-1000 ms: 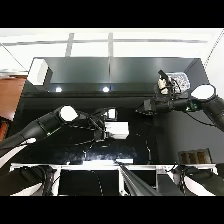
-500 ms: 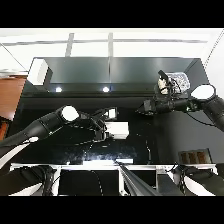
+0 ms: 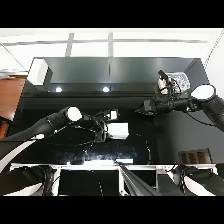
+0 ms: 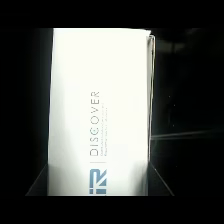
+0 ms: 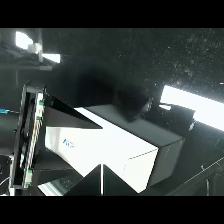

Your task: Fold the box and place the chain.

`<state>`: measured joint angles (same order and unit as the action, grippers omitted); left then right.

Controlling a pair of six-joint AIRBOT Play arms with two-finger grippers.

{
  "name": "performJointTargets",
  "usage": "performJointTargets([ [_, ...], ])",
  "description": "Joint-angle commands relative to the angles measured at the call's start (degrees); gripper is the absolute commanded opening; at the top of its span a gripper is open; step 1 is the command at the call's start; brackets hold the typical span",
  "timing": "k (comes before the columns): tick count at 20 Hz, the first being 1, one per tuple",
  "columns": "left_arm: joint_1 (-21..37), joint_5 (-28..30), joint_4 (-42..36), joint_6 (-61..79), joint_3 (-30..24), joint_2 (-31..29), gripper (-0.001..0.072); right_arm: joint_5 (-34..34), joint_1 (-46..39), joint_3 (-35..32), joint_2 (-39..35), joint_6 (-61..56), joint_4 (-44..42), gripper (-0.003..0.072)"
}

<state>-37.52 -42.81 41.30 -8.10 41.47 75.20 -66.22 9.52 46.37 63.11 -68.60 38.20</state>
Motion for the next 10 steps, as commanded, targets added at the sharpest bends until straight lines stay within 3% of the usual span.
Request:
performJointTargets([
  [1,1.49,-1.64,7.98,-10.91,0.02,-3.26,0.0375,-0.02,0.04,0.02,-0.04,0.00,0.04,0.0024],
  [3,5.51,-3.93,14.75,-21.35,0.02,-7.32,0.0374,0.00,0.02,0.02,-0.04,0.00,0.50,0.0024],
  [6,17.16,-11.85,22.25,-27.89,-0.04,-13.44,0.0374,0.02,0.02,0.02,-0.04,0.00,1.46,0.0024],
  [10,42.16,-17.86,27.78,-35.17,-0.04,-17.88,0.0375,0.26,0.07,0.02,-0.04,0.00,1.46,0.0024],
])
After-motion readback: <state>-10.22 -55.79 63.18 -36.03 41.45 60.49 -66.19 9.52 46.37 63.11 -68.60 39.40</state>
